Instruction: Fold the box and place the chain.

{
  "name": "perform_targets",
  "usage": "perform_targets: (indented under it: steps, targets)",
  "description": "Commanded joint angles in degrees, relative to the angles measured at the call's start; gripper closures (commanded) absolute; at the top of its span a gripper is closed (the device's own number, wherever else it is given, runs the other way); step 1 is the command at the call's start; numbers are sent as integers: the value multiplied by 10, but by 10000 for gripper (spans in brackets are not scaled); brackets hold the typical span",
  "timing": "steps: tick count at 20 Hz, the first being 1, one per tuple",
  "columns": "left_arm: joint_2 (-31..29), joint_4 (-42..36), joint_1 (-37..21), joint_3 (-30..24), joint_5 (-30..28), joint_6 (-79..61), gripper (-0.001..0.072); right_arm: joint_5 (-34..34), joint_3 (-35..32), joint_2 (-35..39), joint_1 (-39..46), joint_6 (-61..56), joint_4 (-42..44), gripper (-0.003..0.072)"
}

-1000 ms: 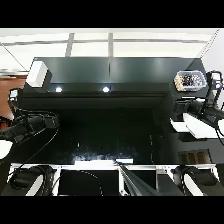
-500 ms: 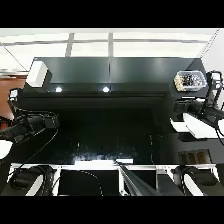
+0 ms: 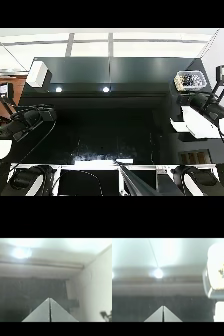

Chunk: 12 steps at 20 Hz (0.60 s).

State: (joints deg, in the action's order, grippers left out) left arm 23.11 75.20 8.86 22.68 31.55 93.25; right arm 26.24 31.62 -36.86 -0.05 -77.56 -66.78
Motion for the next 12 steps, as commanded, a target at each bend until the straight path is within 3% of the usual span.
perform_targets:
  steps: [1, 2, 3, 4, 7, 12]
  targets:
    - [1, 4, 0, 0, -73, 0, 682, -120, 0, -2, 1, 0, 9, 656]
    - [1, 4, 0, 0, -87, 0, 632, -160, 0, -4, 7, 0, -9, 379]
    - [2, 4, 0, 0, -94, 0, 360, -190, 5, -11, 21, 1, -21, 76]
    - [3, 4, 0, 0, -96, 0, 13, -181, 18, -24, 41, 11, -55, 72]
    - [7, 4, 3, 0, -75, 0, -6, -57, 97, -90, 139, 12, -155, 72]
    - [9, 3, 7, 0, -20, 0, -5, 118, 232, -235, 394, -67, -203, 75]
